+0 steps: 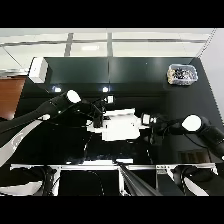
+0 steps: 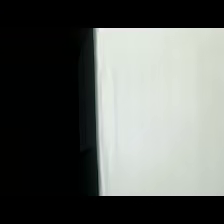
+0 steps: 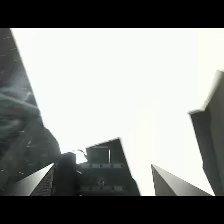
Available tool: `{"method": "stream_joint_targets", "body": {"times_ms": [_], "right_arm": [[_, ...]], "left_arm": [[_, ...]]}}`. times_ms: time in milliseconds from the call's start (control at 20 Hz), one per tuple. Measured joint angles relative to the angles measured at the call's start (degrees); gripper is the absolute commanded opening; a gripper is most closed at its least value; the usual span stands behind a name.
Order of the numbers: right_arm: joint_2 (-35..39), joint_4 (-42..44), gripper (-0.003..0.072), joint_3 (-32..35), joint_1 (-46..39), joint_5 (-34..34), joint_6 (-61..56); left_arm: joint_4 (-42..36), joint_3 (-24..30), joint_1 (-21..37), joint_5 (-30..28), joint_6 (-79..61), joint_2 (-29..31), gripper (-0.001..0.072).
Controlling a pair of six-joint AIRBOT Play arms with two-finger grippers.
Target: Fold the box and place the chain.
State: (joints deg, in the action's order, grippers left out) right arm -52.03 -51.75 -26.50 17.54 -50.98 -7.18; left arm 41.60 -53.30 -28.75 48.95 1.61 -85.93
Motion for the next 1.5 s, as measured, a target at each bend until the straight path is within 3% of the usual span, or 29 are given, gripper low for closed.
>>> {"method": "stream_joint_targets", "body": {"times_ms": [400,850,1500], "right_arm": [[-3.4,4.1,0.0704,1.0,7.7,8.6,4.9],[-3.8,5.6,0.0704,-3.4,8.4,11.7,8.3],[-6.4,15.3,0.0704,-4.2,2.5,9.4,12.8]], "left_arm": [[0.0,0.0,0.0,0.9,-0.1,-0.1,0.0029],[0.0,-0.1,0.0,1.5,-0.1,-0.1,0.0029],[4.5,-2.6,0.0,5.2,2.5,-0.1,0.0029]]}}
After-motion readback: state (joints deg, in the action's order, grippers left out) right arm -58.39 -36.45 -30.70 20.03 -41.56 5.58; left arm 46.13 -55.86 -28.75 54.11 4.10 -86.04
